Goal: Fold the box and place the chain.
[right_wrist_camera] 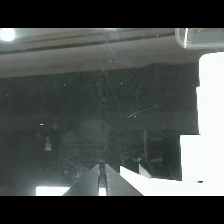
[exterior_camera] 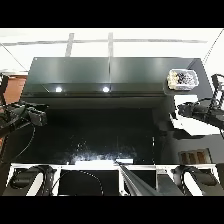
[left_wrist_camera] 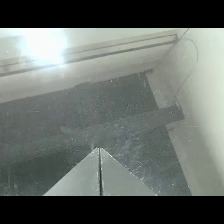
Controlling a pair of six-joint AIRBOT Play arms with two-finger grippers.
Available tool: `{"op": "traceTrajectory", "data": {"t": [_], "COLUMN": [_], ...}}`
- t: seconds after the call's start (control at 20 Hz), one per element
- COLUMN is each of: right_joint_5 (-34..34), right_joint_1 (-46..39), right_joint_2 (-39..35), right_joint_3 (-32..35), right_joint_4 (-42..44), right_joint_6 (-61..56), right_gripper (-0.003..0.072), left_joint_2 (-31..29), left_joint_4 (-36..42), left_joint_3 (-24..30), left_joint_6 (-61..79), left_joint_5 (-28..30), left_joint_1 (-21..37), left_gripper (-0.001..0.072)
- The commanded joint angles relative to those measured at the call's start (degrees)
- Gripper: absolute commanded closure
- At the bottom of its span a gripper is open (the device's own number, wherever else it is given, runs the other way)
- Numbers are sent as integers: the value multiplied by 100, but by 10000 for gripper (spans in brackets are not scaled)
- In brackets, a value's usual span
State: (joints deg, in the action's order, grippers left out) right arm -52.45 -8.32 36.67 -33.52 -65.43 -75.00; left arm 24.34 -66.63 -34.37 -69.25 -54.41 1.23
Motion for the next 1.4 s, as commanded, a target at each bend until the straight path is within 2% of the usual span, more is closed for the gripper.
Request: {"op": "traceTrajectory", "data": {"t": [0.0, 0.5, 0.65, 0.75, 0.85, 0.9, 0.95, 1.0, 1.05, 1.1, 1.15, 1.2, 1.35], "right_joint_5": [-2, -2, -2, 127, 553, 739, 898, 1051, 1209, 1443, 1652, 1589, 1204], "right_joint_1": [-4, -2, -4, -2, -2, -2, -2, -2, -22, -87, -297, -667, -2194], "right_joint_2": [-2, -2, -2, -2, -2, 0, 2, 2, 4, 4, 57, 249, 1394], "right_joint_3": [2, 2, 2, 2, 2, 2, 2, 2, 2, -4, -101, -376, -1615], "right_joint_4": [0, 0, 28, 229, 516, 629, 678, 667, 573, 313, -260, -942, -2065], "right_joint_6": [0, 0, 0, 0, -2, -2, -2, -4, -20, -245, -752, -1322, -1532], "right_gripper": [637, 637, 637, 637, 637, 598, 264, -23, -24, -24, -23, -22, -23], "left_joint_2": [0, 0, 26, 26, 26, 35, 68, 125, 181, 245, 291, 330, 444], "left_joint_4": [-2, -4, 133, 586, 918, 1054, 1078, 1078, 1078, 1073, 1073, 1073, 1075], "left_joint_3": [2, 2, 55, 55, 55, 59, 59, 59, 59, 59, 59, 59, 59], "left_joint_6": [2, 2, -118, -195, -195, -195, -197, -195, -195, -205, -197, -188, -184], "left_joint_5": [2, 26, 1311, 1661, 1904, 2065, 2227, 2328, 2312, 2208, 2072, 1912, 1414], "left_joint_1": [2, 2, 2, 0, 0, 0, 0, 0, 0, 0, 0, 0, 0], "left_gripper": [682, 682, 681, 681, 681, 681, 677, 506, 88, 2, 2, 2, 2]}}
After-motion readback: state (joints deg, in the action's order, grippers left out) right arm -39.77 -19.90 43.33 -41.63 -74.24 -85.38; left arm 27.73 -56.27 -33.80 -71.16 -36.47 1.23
